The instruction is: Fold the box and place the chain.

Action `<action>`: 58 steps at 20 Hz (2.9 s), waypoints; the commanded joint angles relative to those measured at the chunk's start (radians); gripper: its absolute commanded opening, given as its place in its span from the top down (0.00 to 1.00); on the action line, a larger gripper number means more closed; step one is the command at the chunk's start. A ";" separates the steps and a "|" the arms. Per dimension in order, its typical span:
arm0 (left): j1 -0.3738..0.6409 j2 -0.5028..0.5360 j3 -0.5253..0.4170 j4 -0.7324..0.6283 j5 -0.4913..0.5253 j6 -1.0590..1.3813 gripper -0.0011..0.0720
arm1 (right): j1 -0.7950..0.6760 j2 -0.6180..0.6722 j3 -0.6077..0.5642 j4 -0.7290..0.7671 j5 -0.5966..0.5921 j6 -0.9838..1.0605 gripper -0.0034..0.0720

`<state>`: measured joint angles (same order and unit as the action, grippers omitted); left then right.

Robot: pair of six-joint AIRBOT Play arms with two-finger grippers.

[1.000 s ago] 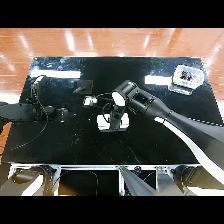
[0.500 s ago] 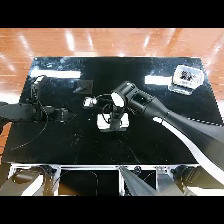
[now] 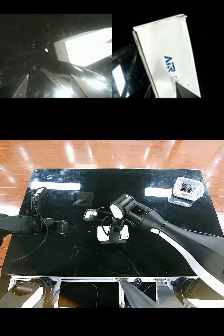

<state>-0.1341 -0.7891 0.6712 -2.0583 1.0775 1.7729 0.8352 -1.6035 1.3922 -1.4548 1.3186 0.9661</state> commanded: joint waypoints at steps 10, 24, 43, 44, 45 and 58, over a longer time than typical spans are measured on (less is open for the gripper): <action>0.000 -0.001 0.000 0.000 -0.025 0.003 0.14 | -0.006 0.121 0.000 -0.044 0.021 0.149 0.46; -0.494 -0.188 0.045 -0.166 -0.322 1.149 0.12 | -0.336 0.690 -0.762 0.014 -0.146 0.863 0.46; -0.317 -0.439 0.141 -0.172 -0.211 1.230 0.11 | -0.337 0.690 -0.762 0.013 -0.257 0.901 0.46; -0.317 -0.439 0.141 -0.185 -0.206 1.230 0.11 | -0.336 0.690 -0.762 0.013 -0.258 0.901 0.46; -0.317 -0.439 0.140 -0.196 -0.199 1.230 0.11 | -0.336 0.690 -0.762 0.013 -0.258 0.901 0.46; -0.347 -0.458 0.140 -0.244 -0.159 1.230 0.12 | -0.336 0.690 -0.762 0.012 -0.258 0.901 0.46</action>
<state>-0.4782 -1.2423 0.8112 -2.2894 0.9089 3.0035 0.4992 -0.9146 0.6308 -1.4422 1.0603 1.8671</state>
